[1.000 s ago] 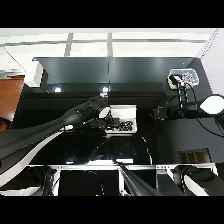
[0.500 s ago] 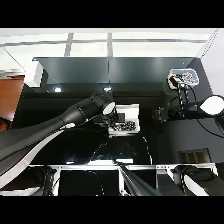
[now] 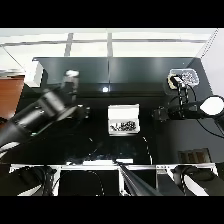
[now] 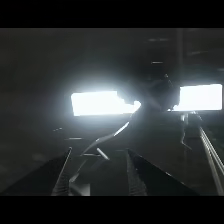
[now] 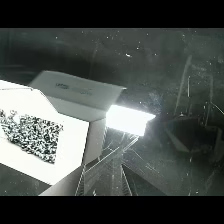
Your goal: Fold the box and place the chain.
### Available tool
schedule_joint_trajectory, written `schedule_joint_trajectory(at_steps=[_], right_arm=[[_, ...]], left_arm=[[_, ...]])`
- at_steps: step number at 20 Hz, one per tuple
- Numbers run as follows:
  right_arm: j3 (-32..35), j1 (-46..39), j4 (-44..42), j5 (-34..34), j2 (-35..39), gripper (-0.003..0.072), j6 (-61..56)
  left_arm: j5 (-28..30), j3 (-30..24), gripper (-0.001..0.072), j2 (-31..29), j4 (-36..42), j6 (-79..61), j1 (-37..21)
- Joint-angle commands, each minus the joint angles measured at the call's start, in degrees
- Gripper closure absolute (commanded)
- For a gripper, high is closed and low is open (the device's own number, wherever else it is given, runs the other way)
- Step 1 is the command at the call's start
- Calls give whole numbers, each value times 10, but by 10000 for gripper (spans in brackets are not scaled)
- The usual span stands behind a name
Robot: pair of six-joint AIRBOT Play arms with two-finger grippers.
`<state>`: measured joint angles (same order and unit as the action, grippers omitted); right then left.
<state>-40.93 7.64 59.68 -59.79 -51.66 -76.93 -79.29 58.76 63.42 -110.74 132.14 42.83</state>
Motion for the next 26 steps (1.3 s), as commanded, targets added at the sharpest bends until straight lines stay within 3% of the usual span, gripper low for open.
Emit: schedule_joint_trajectory(at_steps=[1,3,5,6,8,9,10,11,12,16,26], right_arm=[[0,0,-1,-2,0,417,-9],[0,0,-1,-1,0,417,-18],[0,0,-1,-2,0,417,-29],[0,0,-1,-2,0,417,-32],[0,0,-1,-2,0,417,-37],[0,0,0,-2,0,417,-38],[0,0,-1,-2,0,417,-39],[0,0,0,-2,0,417,-39],[0,0,-1,-2,0,417,-40],[0,0,0,3,0,417,-45],[0,0,-12,9,0,417,-47]], left_arm=[[134,-156,305,-87,93,-1,-119],[272,-235,305,-90,290,-122,-208],[353,-284,305,-74,540,-394,-263],[355,-291,305,-61,637,-553,-276],[330,-290,304,-38,721,-820,-271],[324,-290,302,-31,725,-921,-262],[323,-290,250,-26,721,-1010,-250],[327,-290,38,-24,722,-1085,-238],[340,-290,-3,-22,723,-1149,-225],[379,-290,-3,-21,722,-1347,-171],[370,-258,-3,76,845,-1436,-166]])
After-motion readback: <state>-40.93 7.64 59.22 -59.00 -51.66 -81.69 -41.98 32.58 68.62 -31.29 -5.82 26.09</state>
